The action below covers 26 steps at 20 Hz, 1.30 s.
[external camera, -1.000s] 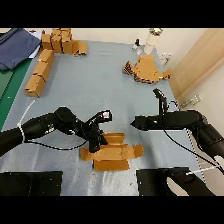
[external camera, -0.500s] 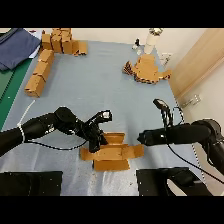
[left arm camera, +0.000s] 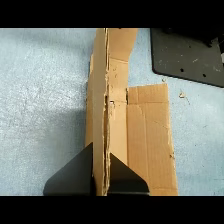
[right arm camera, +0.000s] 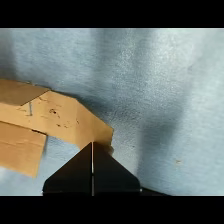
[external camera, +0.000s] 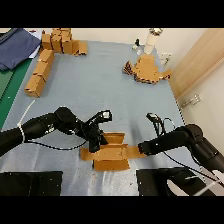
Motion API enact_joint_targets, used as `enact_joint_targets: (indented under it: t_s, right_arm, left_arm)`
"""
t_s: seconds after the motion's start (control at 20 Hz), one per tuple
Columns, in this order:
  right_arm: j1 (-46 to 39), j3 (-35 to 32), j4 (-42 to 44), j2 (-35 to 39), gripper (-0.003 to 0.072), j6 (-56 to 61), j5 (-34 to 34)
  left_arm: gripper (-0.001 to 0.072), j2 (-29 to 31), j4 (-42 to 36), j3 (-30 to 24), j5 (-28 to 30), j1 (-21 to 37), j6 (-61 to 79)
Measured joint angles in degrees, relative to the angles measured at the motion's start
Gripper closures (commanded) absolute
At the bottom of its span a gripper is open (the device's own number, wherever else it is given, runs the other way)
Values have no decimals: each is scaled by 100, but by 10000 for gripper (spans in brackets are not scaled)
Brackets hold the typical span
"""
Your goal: Fold the box.
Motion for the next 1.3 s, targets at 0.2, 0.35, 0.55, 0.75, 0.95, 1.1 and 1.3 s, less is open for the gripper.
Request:
enact_joint_targets:
  t_s: [0.2, 0.35, 0.55, 0.75, 0.95, 1.1, 1.3]
  right_arm:
    - [2, -79, -76, -297, 682, 0, 122]
    - [0, -96, -133, -428, 683, 50, 229]
    - [7, 52, 118, -216, 683, 15, 186]
    - [155, 387, 643, 695, 683, -588, -146]
    - [811, 503, 907, 1458, 683, -1362, -389]
    - [1488, 529, 518, 1504, 683, -1587, -260]
    - [2643, 540, -286, 1093, 683, -1587, 361]
  left_arm:
    - [697, 0, 0, 0, 0, 0, 0]
    - [697, 0, 0, 0, 0, 0, 0]
    - [698, 0, 0, 0, -2, -2, 0]
    - [698, 0, 0, 0, -2, -2, 0]
    - [697, 0, 0, 0, -2, -2, 0]
    - [698, 0, 0, 0, -4, -2, 0]
    - [697, 0, 0, 0, -4, -2, 0]
